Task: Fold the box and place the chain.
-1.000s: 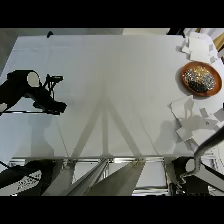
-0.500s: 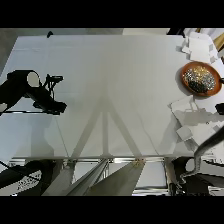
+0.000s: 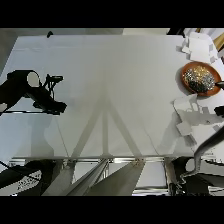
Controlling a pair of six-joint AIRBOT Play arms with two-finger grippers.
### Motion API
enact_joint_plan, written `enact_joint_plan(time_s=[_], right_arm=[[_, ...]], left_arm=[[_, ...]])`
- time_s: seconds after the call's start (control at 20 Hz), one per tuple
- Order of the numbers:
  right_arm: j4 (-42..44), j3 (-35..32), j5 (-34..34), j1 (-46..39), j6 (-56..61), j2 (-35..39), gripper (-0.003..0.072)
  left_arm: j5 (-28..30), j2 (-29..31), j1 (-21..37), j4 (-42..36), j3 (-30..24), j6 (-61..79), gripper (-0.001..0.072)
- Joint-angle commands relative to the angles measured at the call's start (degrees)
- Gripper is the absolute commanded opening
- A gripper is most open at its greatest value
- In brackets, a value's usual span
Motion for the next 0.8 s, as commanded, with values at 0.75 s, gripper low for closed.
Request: enact_joint_plan(time_s=[0.75], right_arm=[[55.5, -33.4, -8.9, 27.2, 3.6, 46.0, 0.0012]], left_arm=[[0.0, 0.0, 0.0, 0.0, 0.0, 0.0, 0.001]])
